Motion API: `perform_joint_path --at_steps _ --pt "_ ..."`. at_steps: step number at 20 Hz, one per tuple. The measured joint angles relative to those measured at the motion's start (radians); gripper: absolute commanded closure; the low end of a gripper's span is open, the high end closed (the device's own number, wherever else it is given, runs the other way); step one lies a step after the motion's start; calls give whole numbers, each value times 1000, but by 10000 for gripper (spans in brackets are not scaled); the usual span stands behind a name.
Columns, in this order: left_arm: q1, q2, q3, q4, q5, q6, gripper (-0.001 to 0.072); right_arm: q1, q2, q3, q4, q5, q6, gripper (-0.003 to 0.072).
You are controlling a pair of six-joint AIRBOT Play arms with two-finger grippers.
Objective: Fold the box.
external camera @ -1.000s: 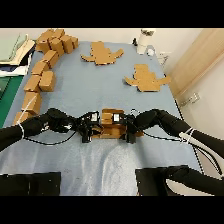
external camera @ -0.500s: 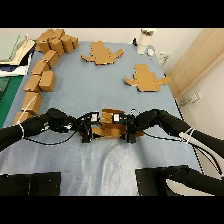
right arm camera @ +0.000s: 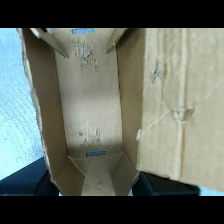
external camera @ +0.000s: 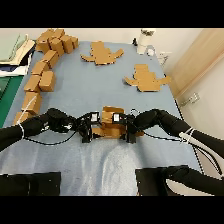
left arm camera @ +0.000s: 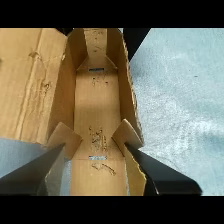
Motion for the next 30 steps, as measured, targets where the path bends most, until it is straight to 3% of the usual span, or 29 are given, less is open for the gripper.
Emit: perform_joint_path --at_steps 1,2,6,10,15,18,21,24,30 --pt "0 0 0 0 0 -5 652 0 0 0 0 0 0 115" --pt "4 1 -1 -1 1 -16 696 0 0 0 1 0 0 115" --pt "27 42 -14 55 0 -125 697 0 0 0 2 1 0 115" --pt "43 135 -23 260 -2 -408 697 0 0 0 1 0 0 115" --pt "92 303 -25 490 -5 -1015 697 0 0 0 1 0 0 115" --pt "158 347 -29 636 -37 -1464 697 0 0 0 1 0 0 115" --pt "237 343 -45 752 -96 -1800 697 0 0 0 1 0 0 115" --pt "261 300 -64 779 -140 -1968 697 0 0 0 1 0 0 115" --pt "117 202 -75 665 -70 -2027 698 0 0 0 1 0 0 115"
